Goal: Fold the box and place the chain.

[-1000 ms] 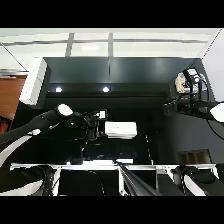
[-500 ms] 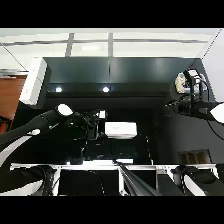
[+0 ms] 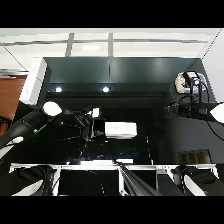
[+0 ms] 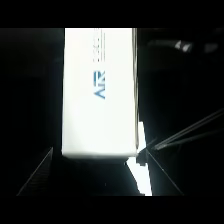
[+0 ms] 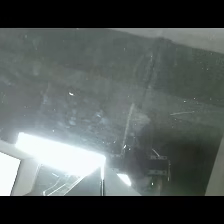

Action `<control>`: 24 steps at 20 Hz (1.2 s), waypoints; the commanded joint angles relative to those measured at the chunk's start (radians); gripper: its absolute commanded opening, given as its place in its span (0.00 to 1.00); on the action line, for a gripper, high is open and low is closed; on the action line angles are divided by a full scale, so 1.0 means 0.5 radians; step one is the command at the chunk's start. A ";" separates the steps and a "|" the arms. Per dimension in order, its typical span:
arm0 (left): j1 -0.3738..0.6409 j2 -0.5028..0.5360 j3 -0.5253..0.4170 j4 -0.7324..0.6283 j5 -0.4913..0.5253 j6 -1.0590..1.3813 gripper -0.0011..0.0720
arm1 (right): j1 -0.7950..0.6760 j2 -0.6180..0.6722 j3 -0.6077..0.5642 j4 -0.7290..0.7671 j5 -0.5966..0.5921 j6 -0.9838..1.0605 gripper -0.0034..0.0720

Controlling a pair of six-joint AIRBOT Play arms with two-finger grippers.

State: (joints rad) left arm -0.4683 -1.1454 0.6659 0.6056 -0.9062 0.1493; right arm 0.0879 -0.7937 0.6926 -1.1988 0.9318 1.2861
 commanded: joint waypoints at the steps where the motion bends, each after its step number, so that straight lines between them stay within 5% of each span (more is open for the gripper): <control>1: -0.110 0.011 0.101 -0.098 0.005 -0.150 1.00 | -0.002 0.000 0.002 0.002 0.029 0.004 0.06; 4: -0.307 -0.176 0.278 -0.090 0.167 -0.355 0.99 | -0.002 0.001 0.002 0.002 0.028 0.004 0.06; 10: -0.406 -0.585 0.498 -0.090 0.115 -0.690 0.99 | -0.002 0.001 0.002 0.003 0.037 0.032 0.06; 24: -0.433 -0.650 0.526 0.013 -0.024 -0.671 0.99 | -0.002 0.001 0.002 0.002 -0.004 0.031 0.06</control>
State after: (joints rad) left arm -0.6762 -1.4651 0.9279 0.5755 -0.9169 -0.1905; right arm 0.0879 -0.7937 0.6926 -1.1980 0.9329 1.3022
